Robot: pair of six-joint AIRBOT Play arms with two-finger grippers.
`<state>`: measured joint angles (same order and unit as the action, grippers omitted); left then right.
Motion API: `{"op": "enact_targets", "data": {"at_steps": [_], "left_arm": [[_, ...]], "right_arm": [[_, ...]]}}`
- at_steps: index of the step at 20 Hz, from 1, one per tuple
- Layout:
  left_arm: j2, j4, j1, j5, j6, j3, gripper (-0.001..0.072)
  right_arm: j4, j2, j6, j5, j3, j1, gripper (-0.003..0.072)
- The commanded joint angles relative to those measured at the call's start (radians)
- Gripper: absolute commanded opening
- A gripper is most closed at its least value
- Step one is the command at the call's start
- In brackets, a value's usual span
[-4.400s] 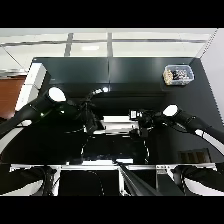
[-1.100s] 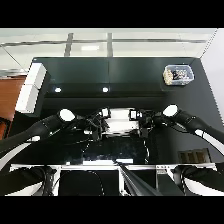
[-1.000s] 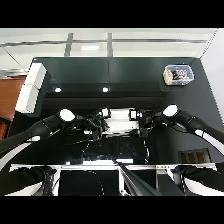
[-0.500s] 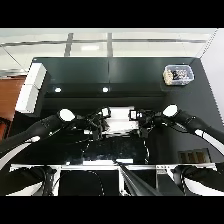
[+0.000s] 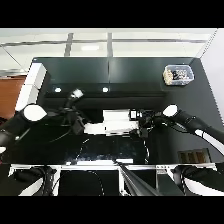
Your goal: Fold the box and place the chain.
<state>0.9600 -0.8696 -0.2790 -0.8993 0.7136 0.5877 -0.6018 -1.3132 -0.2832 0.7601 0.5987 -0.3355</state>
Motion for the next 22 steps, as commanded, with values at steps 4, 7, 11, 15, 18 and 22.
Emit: {"op": "enact_targets", "data": {"at_steps": [4,7,11,15,18,22], "left_arm": [[0.093,0.191,0.354,-0.193,0.441,-0.166,0.0025],[0.25,0.332,0.399,-0.218,0.372,-0.179,0.0023],[0.354,0.404,0.247,-0.143,0.335,-0.152,0.0022],[0.385,0.418,0.085,-0.137,0.249,-0.063,0.0023],[0.384,0.418,0.084,-0.199,0.209,-0.005,0.0029],[0.385,0.473,0.078,-0.221,0.209,0.036,0.0634]], "right_arm": [[-0.001,0.0,-0.001,0.002,0.0,-0.001,0.0178],[-0.001,0.0,-0.001,0.002,0.0,-0.001,0.0179],[-0.001,0.0,-0.001,0.002,0.0,-0.001,0.0178],[-0.001,0.0,-0.001,0.002,0.0,-0.001,0.0178],[-0.001,0.0,-0.001,0.002,0.001,-0.001,0.0178],[-0.001,0.0,-0.001,0.002,0.0,-0.001,0.0178]]}}
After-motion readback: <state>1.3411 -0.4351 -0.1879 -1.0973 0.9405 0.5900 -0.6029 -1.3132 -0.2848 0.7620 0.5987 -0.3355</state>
